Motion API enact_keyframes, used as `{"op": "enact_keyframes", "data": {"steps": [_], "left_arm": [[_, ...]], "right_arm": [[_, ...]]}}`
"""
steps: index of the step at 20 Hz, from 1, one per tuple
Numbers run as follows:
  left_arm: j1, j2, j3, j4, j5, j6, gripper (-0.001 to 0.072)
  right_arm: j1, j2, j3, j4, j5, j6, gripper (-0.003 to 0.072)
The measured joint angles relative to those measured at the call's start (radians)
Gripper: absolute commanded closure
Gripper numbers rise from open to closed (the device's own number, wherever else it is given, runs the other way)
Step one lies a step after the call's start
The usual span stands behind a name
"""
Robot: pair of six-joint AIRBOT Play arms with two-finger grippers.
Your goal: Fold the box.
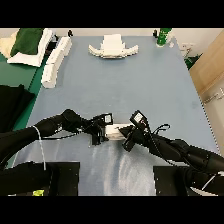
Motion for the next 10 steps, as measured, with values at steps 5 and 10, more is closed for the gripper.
{"op": "enact_keyframes", "data": {"steps": [5, 10], "left_arm": [[0.000, 0.000, 0.000, -0.001, 0.000, 0.000, 0.0280], [0.000, 0.000, 0.000, 0.000, 0.000, 0.000, 0.0280]], "right_arm": [[0.006, -0.033, -0.010, -0.001, 0.002, 0.023, 0.0683], [0.007, -0.060, -0.011, -0.002, -0.006, 0.041, 0.0683]]}}
